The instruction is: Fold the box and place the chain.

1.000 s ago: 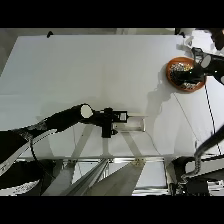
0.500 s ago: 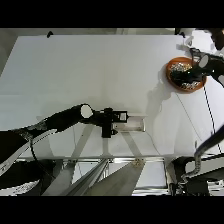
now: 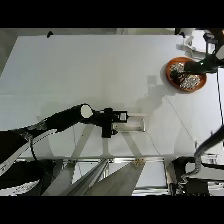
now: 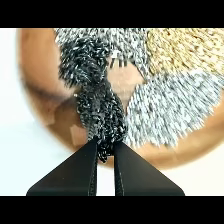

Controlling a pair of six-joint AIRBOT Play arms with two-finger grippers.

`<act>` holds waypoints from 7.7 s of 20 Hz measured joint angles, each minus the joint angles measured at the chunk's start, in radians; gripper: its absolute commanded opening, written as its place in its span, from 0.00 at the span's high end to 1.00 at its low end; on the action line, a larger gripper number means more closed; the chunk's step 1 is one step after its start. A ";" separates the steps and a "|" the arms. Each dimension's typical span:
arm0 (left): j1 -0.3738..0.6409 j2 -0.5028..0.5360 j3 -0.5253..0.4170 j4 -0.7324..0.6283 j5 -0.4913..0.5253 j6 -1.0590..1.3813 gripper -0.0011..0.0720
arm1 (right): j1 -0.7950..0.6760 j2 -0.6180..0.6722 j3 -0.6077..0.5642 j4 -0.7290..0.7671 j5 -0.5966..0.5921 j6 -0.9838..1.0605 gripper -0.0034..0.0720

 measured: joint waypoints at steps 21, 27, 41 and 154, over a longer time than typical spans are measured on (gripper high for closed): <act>0.000 0.000 0.000 0.000 0.000 0.000 0.55 | 0.000 0.772 -0.203 0.365 0.525 -0.118 0.94; 0.000 0.000 0.000 0.000 0.000 0.000 0.55 | 0.000 0.969 -0.461 0.495 0.526 -0.119 0.94; 0.000 0.000 0.000 0.000 0.000 0.000 0.55 | 0.000 1.096 -0.756 0.750 0.406 -0.140 0.94; 0.000 0.000 0.000 0.000 0.000 0.000 0.55 | 0.090 -0.199 -0.171 0.021 -0.067 0.168 0.85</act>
